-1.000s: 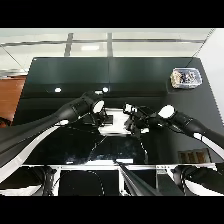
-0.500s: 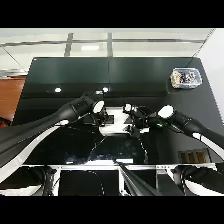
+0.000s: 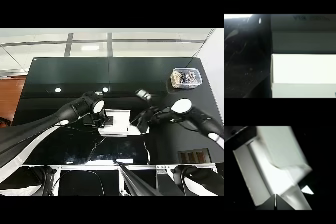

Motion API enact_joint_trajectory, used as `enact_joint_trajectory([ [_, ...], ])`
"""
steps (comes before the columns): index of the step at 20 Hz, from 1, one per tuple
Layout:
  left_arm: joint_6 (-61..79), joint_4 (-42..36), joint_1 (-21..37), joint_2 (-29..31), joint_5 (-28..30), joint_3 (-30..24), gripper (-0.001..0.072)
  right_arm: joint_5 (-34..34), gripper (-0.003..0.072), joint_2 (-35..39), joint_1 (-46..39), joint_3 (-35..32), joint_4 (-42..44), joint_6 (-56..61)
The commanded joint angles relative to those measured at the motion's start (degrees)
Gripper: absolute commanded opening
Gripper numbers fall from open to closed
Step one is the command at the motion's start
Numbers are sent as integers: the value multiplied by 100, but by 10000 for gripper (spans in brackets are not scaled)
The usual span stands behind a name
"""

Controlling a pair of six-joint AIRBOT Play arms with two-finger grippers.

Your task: Fold the box and place the chain.

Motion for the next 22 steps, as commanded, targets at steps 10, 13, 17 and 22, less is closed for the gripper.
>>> enact_joint_trajectory([
  [10,-2,7,9,2,-87,0,30,901,16,-227,-2557,-811,-533,3663],
  [13,-2,7,9,2,-85,0,31,579,17,-682,-1696,-809,-319,3595],
  [17,0,7,9,2,-111,0,30,205,18,-754,-931,-732,380,3298],
  [22,-2,9,9,2,-105,0,30,398,314,-752,-721,-638,612,3032],
])
